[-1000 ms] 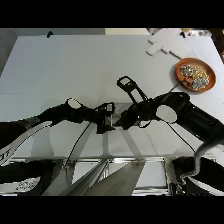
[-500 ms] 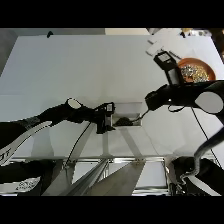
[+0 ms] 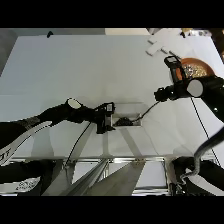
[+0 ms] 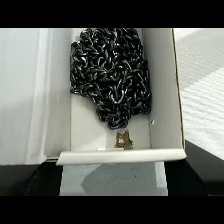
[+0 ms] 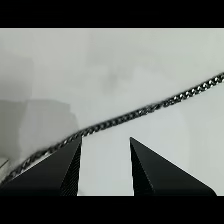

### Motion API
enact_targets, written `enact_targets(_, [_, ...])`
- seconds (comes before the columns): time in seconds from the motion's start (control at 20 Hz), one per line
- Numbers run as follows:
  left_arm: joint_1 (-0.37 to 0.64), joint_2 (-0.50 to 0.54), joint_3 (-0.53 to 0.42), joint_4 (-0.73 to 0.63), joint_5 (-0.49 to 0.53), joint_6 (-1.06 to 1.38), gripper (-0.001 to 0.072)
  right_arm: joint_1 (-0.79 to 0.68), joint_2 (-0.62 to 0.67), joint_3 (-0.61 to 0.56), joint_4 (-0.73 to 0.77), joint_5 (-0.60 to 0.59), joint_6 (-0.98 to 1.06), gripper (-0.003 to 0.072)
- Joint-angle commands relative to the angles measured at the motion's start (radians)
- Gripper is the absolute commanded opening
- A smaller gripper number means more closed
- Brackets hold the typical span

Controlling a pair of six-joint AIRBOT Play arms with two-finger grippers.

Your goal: Fold the box and place the chain.

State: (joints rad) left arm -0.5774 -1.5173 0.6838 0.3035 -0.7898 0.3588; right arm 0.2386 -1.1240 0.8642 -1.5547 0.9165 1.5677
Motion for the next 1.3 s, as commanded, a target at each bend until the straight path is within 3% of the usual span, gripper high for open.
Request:
enact_targets(0.0, [0.0, 0.001, 0.0, 0.0, 0.0, 0.0, 0.0134, -0.011, -0.114, -0.003, -0.101, -0.061, 0.126, 0.0337])
enact_targets(0.7, [0.0, 0.001, 0.0, 0.0, 0.0, 0.0, 0.0134, -0.079, -0.24, -0.013, -0.129, -0.099, 0.234, 0.0333])
enact_targets(0.8, [0.0, 0.001, 0.0, 0.0, 0.0, 0.0, 0.0134, -0.079, -0.256, -0.013, -0.111, -0.105, 0.234, 0.0268])
enact_targets(0.95, [0.0, 0.001, 0.0, 0.0, 0.0, 0.0, 0.0134, -0.079, -0.266, -0.018, -0.104, -0.106, 0.234, 0.025])
enact_targets(1.1, [0.0, 0.001, 0.0, 0.0, 0.0, 0.0, 0.0134, -0.079, -0.266, -0.018, -0.106, -0.109, 0.234, 0.0096])
enact_targets(1.25, [0.0, 0.001, 0.0, 0.0, 0.0, 0.0, 0.0134, -0.079, -0.266, -0.018, -0.106, -0.122, 0.233, 0.0091])
